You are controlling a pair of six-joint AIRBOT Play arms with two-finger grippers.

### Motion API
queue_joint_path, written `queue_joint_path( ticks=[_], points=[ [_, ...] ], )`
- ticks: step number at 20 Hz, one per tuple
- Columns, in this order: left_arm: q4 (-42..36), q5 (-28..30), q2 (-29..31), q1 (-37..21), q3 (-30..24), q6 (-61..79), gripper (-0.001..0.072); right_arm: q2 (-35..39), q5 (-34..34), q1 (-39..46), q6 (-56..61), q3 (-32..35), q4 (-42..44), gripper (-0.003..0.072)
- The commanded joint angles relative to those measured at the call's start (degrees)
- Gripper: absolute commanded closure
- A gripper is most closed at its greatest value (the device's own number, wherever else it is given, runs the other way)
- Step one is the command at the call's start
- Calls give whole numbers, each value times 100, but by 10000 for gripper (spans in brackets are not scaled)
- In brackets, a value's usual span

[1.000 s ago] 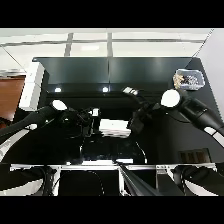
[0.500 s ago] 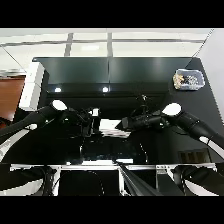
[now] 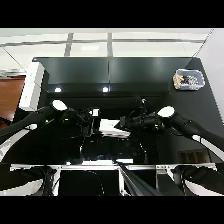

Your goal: Fold the box and place the chain.

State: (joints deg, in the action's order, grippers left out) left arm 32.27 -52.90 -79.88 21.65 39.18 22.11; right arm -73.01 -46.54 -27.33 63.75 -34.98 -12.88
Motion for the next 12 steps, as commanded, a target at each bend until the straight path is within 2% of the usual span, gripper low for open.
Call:
queue_joint_path(
  ticks=[1,5,9,12],
  points=[
    [0,0,-2,2,4,-2,321,-96,131,-7,31,13,-240,673],
    [0,-2,-2,2,4,-2,322,-76,-146,28,-273,-11,-173,673],
    [0,-4,-2,2,4,-2,321,382,-1241,511,-431,-334,-295,673],
    [-35,0,4,2,11,-9,320,1038,-2216,1351,-389,-643,-758,673]
  ],
)
